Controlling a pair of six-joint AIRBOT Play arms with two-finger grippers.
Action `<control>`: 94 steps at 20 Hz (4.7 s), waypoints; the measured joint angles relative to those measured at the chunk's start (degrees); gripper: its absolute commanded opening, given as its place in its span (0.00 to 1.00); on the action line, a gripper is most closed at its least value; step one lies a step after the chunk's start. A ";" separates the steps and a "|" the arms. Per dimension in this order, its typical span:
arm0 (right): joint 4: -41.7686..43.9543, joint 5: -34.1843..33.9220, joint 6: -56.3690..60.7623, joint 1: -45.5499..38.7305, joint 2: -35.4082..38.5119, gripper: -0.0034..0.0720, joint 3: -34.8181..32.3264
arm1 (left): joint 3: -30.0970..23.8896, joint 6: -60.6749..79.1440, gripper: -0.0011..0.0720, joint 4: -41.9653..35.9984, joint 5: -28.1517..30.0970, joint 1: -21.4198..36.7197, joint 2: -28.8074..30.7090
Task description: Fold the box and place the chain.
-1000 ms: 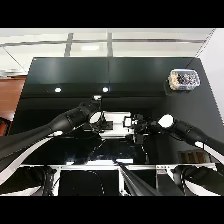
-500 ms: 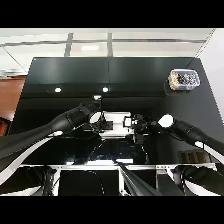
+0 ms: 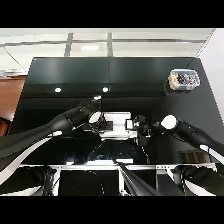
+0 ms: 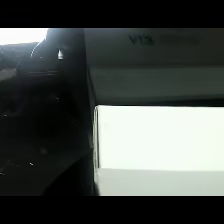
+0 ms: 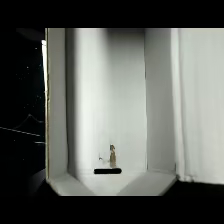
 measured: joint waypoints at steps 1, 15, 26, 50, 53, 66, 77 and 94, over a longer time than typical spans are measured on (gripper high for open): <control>-1.49 0.90 0.48 0.00 0.83 0.92 0.00 | 0.00 0.31 0.06 0.26 -0.31 0.11 0.02; 0.04 -1.88 2.54 0.00 3.13 0.57 0.04 | 0.00 1.53 0.06 2.58 -2.10 0.37 0.09; 12.00 -1.79 2.49 1.51 -0.48 0.35 0.04 | 0.00 1.53 0.06 2.64 -1.81 0.39 0.09; -15.61 12.52 56.04 -13.99 10.10 0.07 5.75 | 0.00 1.36 0.06 2.01 -1.29 0.42 0.09; -20.41 12.31 74.90 -26.86 12.61 0.07 1.92 | 0.00 1.40 0.06 1.84 -1.31 0.42 0.09; 17.35 15.63 62.99 -20.41 1.53 0.07 -7.82 | 0.00 1.51 0.06 1.07 -1.36 0.42 0.09; 15.30 21.03 64.50 -17.07 0.50 0.83 1.27 | 0.00 1.49 0.06 1.07 -1.29 0.42 0.09; -7.41 9.75 93.72 1.70 -0.13 0.53 12.26 | 0.00 1.40 0.06 1.11 -0.94 0.42 0.09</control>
